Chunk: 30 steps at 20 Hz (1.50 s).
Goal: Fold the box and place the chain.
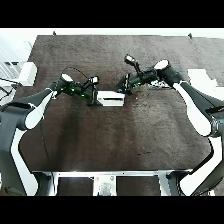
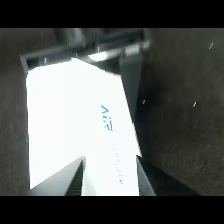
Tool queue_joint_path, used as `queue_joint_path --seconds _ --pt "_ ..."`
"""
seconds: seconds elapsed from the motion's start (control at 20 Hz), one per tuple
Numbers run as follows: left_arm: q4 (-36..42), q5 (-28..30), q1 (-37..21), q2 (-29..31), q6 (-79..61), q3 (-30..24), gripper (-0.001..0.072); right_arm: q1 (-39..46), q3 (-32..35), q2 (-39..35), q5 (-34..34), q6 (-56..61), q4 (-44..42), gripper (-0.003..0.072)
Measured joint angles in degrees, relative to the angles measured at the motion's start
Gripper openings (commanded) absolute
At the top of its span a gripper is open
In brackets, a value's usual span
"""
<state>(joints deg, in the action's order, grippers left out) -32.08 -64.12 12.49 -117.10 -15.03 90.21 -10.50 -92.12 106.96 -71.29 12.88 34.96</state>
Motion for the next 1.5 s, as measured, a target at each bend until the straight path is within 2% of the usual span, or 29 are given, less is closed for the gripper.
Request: queue_joint_path --seconds 0.4,0.5,0.95,1.5 --pt "0.0 0.0 0.0 0.0 0.0 0.0 0.0476 -2.4 0.0 0.3 -2.0 1.6 2.3 0.0427" --pt "0.0 0.0 0.0 0.0 0.0 0.0 0.0475 -3.0 0.0 0.3 -2.0 1.6 2.5 0.0526" --pt "0.0 0.0 0.0 0.0 0.2 0.0 0.0476 -4.8 0.1 0.3 5.8 0.2 4.5 0.0526" --pt "0.0 0.1 0.0 0.0 0.0 0.0 0.0476 -5.1 -1.7 -1.4 8.6 0.1 6.9 0.0526"
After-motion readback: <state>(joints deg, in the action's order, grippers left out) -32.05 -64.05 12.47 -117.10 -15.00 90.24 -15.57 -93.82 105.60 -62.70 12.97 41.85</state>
